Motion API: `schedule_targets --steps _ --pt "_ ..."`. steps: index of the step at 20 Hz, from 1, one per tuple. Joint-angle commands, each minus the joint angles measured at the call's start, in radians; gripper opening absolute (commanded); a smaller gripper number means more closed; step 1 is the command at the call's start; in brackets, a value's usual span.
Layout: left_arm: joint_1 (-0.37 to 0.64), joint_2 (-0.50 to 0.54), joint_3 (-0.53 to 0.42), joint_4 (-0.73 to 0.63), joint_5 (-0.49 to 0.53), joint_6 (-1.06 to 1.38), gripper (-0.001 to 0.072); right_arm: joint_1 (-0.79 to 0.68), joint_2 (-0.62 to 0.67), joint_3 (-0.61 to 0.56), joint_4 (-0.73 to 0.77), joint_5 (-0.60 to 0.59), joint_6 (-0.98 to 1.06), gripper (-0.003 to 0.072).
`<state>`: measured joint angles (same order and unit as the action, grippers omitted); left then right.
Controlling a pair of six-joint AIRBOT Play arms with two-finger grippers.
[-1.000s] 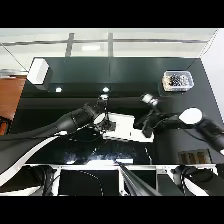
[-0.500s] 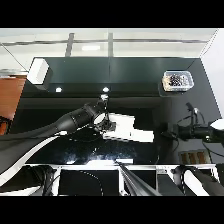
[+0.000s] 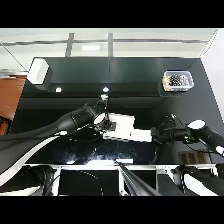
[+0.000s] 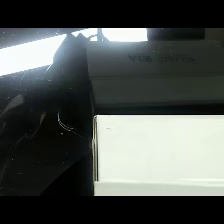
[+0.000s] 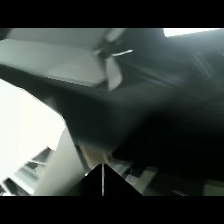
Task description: Fold the box and place the chain.
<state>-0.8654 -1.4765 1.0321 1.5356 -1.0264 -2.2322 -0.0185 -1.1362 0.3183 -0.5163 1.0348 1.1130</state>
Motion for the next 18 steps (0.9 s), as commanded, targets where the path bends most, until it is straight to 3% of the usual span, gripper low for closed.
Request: schedule_targets --steps 1,2,3,4,9,13,16,17,18 --pt "0.000 -0.001 0.000 0.000 0.000 0.000 0.0029 0.056 -0.040 0.064 0.071 0.002 -0.047 0.0015" --pt "0.000 -0.001 0.000 0.000 0.000 0.000 0.0029 0.056 -0.040 0.091 0.071 0.037 -0.064 0.0147" --pt "0.000 -0.001 0.000 0.000 0.000 0.000 0.0029 0.057 -0.040 0.117 0.074 0.066 -0.070 0.0489" --pt "0.000 -0.001 0.000 0.000 0.000 0.000 0.0029 0.057 -0.040 0.136 0.075 0.090 -0.071 0.0604" --pt "0.000 -0.001 0.000 0.000 0.000 0.000 0.0029 0.098 -0.040 0.191 0.079 0.130 -0.077 0.0603" --pt "0.000 -0.001 0.000 0.000 0.000 0.000 0.0029 0.213 -0.040 0.235 0.071 0.011 -0.005 0.0599" --pt "0.000 -0.005 0.000 0.000 0.000 0.000 0.0029 0.312 -0.040 0.282 -0.068 -0.071 0.138 0.0595" --pt "0.000 -0.005 0.000 0.000 0.000 0.000 0.0029 0.349 -0.040 0.298 -0.132 -0.090 0.206 0.0549" --pt "0.000 -0.005 0.000 0.000 0.001 0.000 0.0029 0.381 -0.040 0.313 -0.186 -0.104 0.267 0.0549"
